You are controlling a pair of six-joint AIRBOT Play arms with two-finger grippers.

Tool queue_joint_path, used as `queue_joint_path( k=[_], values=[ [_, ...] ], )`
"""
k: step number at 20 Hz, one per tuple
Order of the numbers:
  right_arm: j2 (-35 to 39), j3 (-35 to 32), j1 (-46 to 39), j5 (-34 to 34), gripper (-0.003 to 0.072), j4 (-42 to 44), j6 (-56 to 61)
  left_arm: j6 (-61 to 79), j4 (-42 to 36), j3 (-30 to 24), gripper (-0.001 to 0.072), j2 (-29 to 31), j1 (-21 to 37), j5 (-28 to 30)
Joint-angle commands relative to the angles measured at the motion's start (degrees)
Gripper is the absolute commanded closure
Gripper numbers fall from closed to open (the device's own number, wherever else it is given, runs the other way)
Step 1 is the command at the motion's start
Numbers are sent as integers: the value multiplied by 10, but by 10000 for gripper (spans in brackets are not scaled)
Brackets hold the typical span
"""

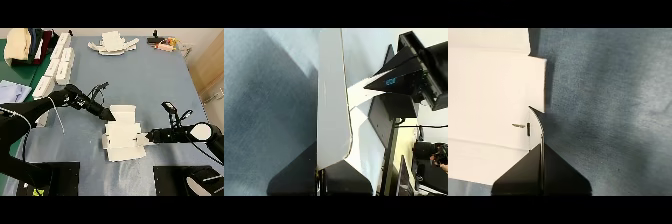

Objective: Fold the box.

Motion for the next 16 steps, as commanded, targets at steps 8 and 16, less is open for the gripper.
queue_joint_path(
  k=[8,16],
  values=[
    [0,0,0,-5,580,-74,3,59,-1,3,697,0,-1,-32],
    [1,2,-1,-21,314,-298,153,231,-5,16,700,57,-7,9]
  ],
)
